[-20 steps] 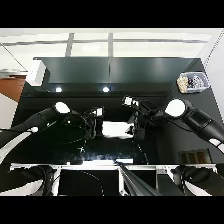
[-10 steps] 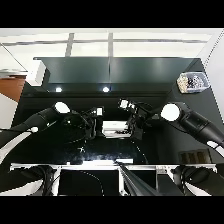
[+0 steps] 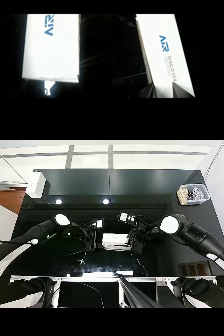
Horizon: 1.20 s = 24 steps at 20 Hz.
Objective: Fold the box and place the chain.
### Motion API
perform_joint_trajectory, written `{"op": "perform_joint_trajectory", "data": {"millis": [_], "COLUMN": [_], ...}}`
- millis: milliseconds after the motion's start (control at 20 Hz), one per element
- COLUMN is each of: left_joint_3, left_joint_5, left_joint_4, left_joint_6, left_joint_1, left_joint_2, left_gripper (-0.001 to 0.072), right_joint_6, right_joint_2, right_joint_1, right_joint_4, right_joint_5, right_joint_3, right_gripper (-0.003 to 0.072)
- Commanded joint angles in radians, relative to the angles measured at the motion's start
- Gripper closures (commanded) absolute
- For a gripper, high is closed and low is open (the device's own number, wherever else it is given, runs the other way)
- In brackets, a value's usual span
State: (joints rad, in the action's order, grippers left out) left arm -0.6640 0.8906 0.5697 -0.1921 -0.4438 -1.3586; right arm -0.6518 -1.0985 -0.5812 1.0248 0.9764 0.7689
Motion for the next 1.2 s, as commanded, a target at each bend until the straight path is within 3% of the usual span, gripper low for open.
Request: {"op": "perform_joint_trajectory", "data": {"millis": [0,650,900,1000,1150], "left_joint_3": [0.000,0.000,0.000,0.000,0.000], "left_joint_5": [0.000,0.000,0.000,0.000,0.000], "left_joint_4": [0.000,0.000,0.000,0.000,0.000], "left_joint_6": [0.001,0.001,0.001,0.001,0.001], "left_joint_1": [0.000,0.000,0.000,0.000,0.000], "left_joint_2": [-0.001,-0.001,-0.001,-0.001,-0.001], "left_gripper": [0.0263,0.0263,0.0263,0.0263,0.0263], "right_joint_6": [-0.014,-0.032,-0.269,-0.431,-0.541], "right_joint_2": [0.000,-0.043,0.002,0.043,0.043], "right_joint_1": [0.000,-0.001,0.017,0.078,0.174], "right_joint_4": [0.001,-0.011,-0.026,-0.026,-0.165], "right_joint_5": [0.009,0.012,0.114,0.167,0.220], "right_joint_3": [0.000,-0.001,0.084,0.094,0.034], "right_gripper": [0.0394,0.0395,0.0398,0.0627,0.0643]}}
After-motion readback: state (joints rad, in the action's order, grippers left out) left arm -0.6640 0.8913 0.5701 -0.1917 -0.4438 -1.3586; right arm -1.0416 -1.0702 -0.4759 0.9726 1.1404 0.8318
